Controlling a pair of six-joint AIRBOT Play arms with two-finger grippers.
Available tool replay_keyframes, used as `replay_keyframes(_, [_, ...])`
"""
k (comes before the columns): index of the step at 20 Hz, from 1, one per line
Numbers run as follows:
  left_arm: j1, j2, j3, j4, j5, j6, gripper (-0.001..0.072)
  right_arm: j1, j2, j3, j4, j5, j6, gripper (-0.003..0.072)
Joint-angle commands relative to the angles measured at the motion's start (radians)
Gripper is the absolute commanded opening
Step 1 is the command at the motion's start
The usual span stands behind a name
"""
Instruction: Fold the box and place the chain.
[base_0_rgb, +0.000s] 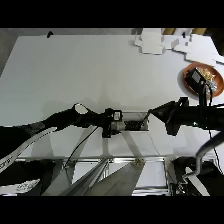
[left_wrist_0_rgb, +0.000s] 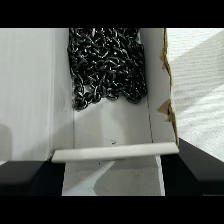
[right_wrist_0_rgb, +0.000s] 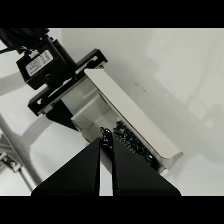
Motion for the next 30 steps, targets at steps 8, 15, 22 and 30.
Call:
replay_keyframes(8, [0.000, 0.001, 0.000, 0.000, 0.000, 0.000, 0.0271, 0.001, -0.001, 0.000, 0.192, 0.008, -0.155, 0.0022])
replay_keyframes(15, [0.000, 0.001, 0.000, 0.000, 0.000, 0.000, 0.0271, 0.001, -0.069, -0.060, 0.138, -0.025, -0.185, 0.0024])
replay_keyframes(22, [0.000, 0.001, 0.000, 0.000, 0.000, 0.001, 0.0271, 0.001, -0.226, -0.062, 0.037, -0.025, -0.128, 0.0176])
replay_keyframes(30, [0.000, 0.001, 0.000, 0.000, 0.000, 0.001, 0.0271, 0.001, -0.258, 0.065, 0.032, -0.019, -0.122, 0.0237])
